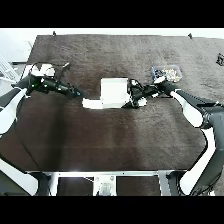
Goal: Fold the box and place the chain.
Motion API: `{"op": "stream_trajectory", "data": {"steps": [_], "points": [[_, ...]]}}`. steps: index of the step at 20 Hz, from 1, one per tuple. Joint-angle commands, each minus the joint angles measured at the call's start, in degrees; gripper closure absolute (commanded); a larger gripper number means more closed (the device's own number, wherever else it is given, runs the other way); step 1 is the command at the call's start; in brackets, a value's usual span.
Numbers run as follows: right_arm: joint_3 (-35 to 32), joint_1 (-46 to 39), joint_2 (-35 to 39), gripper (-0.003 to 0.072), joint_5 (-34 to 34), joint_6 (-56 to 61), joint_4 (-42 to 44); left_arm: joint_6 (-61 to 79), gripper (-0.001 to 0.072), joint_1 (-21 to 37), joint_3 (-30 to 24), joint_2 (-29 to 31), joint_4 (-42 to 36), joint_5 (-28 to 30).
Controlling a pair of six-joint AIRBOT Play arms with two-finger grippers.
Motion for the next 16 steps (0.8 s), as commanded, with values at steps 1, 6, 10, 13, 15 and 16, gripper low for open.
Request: {"op": "stream_trajectory", "data": {"steps": [1, 6, 10, 13, 15, 16], "points": [[0.0, 0.0, 0.0, 0.0094, 0.0, 0.0, 0.0, -14.8, 0.0693, 2.3, -1.2, 0.7, 1.9, 4.2], [0.0, 0.0, 0.0, 0.0094, 0.0, 0.0, 0.0, -30.0, 0.0693, 2.3, -1.2, 2.9, 13.2, 4.2], [0.0, 0.0, 0.0, 0.0094, 0.0, 0.0, 0.0, -39.3, 0.0692, 2.1, -1.2, 2.9, 15.4, 2.2], [0.0, 0.0, 0.0, 0.0094, 0.0, 0.0, 0.0, -44.5, 0.0692, 0.1, -1.2, 2.7, 18.1, 3.3], [0.0, 0.0, 0.0, 0.0093, 0.0, 0.0, 0.0, -45.8, 0.0692, -2.5, -1.2, 2.1, 18.3, 4.1], [0.0, 0.0, 0.0, 0.0094, 0.0, 0.0, 0.0, -46.1, 0.0692, -3.7, -1.2, 1.6, 18.3, 4.7]]}}
